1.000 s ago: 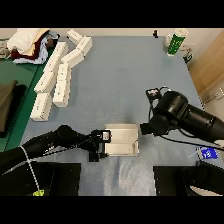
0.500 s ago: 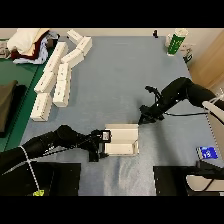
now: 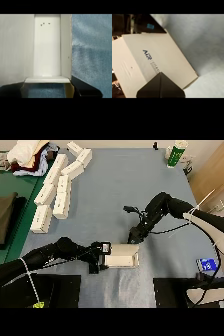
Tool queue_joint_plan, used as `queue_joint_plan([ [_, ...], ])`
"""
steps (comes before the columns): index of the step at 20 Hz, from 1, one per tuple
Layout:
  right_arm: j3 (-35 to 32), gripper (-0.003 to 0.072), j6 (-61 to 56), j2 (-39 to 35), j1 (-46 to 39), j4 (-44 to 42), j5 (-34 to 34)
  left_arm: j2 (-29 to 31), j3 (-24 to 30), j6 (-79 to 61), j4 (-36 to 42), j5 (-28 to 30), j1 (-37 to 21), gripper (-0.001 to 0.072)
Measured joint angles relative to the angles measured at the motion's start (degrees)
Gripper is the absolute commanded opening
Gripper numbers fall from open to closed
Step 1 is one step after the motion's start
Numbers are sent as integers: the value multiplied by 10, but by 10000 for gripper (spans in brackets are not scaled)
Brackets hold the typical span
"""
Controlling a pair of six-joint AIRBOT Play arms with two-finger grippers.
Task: Fold the box.
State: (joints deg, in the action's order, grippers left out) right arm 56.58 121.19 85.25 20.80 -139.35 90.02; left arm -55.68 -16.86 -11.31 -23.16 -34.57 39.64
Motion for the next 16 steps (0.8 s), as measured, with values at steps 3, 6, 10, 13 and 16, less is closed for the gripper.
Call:
queue_joint_plan([
  [3, -36, 0, 31, -52, 31, 5, -53, 0, 0, 0, 0, 0, 0, 591],
  [6, -103, 0, 69, -132, 69, 15, -152, 0, 0, 0, 0, 0, 0, 591],
  [10, -199, 0, 104, -250, 136, 26, -301, 0, 0, 0, 0, 0, 0, 591],
  [13, -257, 1, 120, -325, 194, 52, -408, 0, 0, 0, 0, 0, 0, 591],
  [16, -303, 21, 135, -378, 257, 97, -510, 0, 0, 0, 0, 0, 0, 591],
])
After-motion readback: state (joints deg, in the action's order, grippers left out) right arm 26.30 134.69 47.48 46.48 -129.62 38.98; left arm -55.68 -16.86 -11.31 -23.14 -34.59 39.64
